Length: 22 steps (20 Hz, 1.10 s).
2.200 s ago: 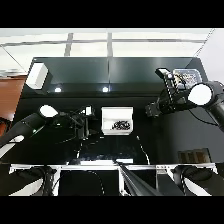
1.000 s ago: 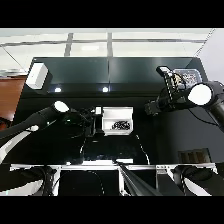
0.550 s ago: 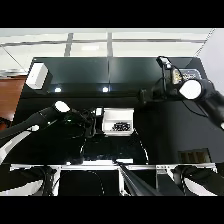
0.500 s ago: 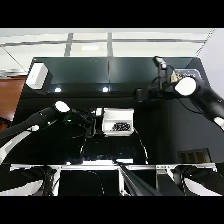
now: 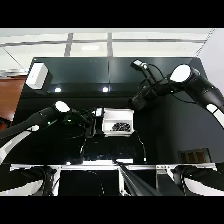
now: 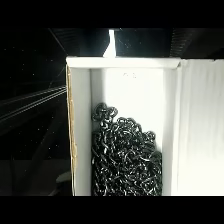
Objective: Fold the box and place the chain.
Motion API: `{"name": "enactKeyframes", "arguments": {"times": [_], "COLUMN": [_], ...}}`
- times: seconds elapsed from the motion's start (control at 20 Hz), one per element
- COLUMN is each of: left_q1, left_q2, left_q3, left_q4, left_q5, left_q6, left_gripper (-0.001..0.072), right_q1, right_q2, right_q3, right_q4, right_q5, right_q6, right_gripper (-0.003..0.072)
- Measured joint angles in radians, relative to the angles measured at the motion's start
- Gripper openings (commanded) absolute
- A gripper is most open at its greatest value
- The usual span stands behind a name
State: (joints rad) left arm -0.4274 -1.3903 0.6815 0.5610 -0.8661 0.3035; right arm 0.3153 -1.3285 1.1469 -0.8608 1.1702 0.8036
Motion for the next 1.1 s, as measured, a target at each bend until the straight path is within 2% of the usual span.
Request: {"name": "enactKeyframes", "arguments": {"times": [0.35,1.1], "left_q1": [0.0,-0.005], "left_q2": [0.0,0.0], "left_q3": [0.0,0.0], "left_q4": [0.001,0.006], "left_q5": [0.001,0.003], "left_q6": [0.0,0.0], "left_gripper": [0.0488,0.0488], "right_q1": [0.09,0.162], "right_q2": [-0.001,-0.009], "right_q3": [-0.029,-0.098], "right_q4": [-0.036,-0.057], "right_q5": [-0.013,0.026], "right_q6": [-0.146,-0.251], "right_gripper": [0.072,0.072]}}
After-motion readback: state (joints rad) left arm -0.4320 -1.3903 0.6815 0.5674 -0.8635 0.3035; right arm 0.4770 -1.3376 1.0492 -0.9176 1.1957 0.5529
